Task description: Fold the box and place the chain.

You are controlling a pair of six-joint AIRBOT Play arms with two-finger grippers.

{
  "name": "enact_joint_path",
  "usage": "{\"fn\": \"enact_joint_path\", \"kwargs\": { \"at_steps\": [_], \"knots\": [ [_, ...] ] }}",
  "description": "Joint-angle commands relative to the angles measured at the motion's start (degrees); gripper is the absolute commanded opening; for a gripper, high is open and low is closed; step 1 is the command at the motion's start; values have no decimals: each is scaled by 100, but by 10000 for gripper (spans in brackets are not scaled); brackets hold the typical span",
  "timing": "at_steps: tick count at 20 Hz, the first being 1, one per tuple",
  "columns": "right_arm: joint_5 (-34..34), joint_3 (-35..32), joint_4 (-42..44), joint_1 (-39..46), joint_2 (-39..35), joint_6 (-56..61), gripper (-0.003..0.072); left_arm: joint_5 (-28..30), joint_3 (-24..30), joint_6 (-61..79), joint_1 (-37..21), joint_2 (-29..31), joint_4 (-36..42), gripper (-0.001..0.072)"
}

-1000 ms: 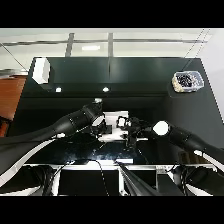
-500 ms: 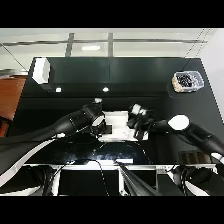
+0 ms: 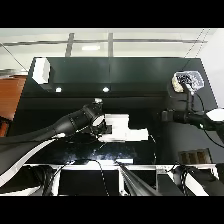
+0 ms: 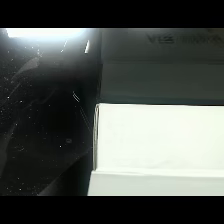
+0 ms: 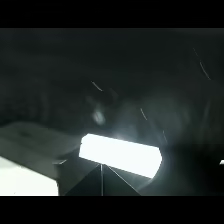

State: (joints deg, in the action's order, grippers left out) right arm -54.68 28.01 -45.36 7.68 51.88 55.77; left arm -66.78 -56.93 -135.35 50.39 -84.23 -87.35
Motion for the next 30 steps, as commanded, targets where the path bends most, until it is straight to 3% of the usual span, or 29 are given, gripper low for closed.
{"fn": "enact_joint_path", "kwargs": {
  "at_steps": [1,5,10,13,15,17,18,19,26,30],
  "knots": [
    [-553,-323,-719,358,13,1779,21,-4,4,-4,-2,-9,-4,33],
    [-638,-640,-479,-310,699,1878,22,13,4,-4,-2,-24,-4,32],
    [-151,-595,1285,-1377,1746,1248,22,2,4,-4,0,-24,-2,32],
    [-157,-317,1373,-1716,1897,1252,24,4,4,-4,0,-24,-2,32],
    [-739,28,1362,-1707,1895,1222,339,2,4,-4,0,-24,-2,32],
    [-1167,334,1362,-1709,1893,986,382,4,4,-4,0,-24,0,33],
    [-1222,426,1357,-1709,1893,979,512,4,4,-4,0,-24,0,32],
    [-1237,492,1340,-1709,1893,975,700,2,4,-4,0,-24,0,32],
    [-1738,562,1408,-1775,1893,975,693,9,4,-4,0,-24,0,32],
    [-1462,562,1429,-2173,1893,1008,692,11,4,-4,0,-24,-2,32]
  ]
}}
